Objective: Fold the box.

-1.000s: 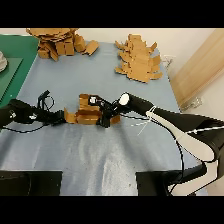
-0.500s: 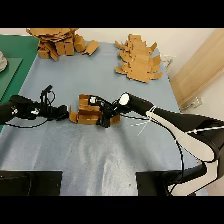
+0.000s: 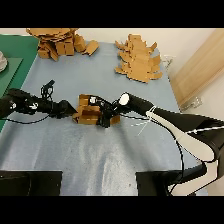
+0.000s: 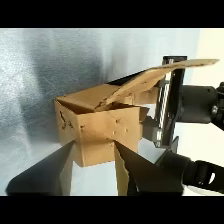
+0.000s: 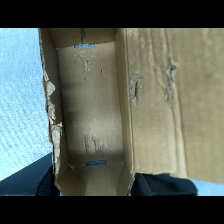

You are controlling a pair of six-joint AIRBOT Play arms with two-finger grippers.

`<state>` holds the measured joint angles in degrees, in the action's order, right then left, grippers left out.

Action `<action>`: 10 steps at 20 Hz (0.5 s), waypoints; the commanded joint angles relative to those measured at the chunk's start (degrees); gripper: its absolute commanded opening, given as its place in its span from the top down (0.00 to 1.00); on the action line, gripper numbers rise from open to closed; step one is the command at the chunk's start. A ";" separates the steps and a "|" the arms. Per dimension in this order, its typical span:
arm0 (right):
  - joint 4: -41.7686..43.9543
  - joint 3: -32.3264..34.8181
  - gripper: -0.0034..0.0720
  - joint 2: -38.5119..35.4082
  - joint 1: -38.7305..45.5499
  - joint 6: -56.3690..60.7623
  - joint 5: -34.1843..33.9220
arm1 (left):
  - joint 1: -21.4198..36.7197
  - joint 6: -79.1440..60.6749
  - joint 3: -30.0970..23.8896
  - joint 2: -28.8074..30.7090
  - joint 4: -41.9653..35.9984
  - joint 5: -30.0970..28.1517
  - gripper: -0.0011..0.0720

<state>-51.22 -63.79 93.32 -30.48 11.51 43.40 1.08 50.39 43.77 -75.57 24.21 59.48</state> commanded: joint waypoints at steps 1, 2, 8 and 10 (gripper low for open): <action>0.00 -0.07 0.28 0.04 0.04 0.00 0.02 | 0.07 0.22 0.72 -0.04 0.35 1.16 0.50; 0.00 -0.07 0.28 0.04 0.04 0.00 0.04 | 0.07 0.22 0.72 -0.04 0.33 1.09 0.50; 0.00 -0.07 0.28 0.04 0.04 0.00 -0.02 | -1.29 0.26 0.68 -1.86 -0.33 -0.33 0.50; 0.00 -0.07 0.28 0.04 0.04 0.00 0.00 | -1.84 0.09 0.70 -2.08 -1.86 -0.61 0.51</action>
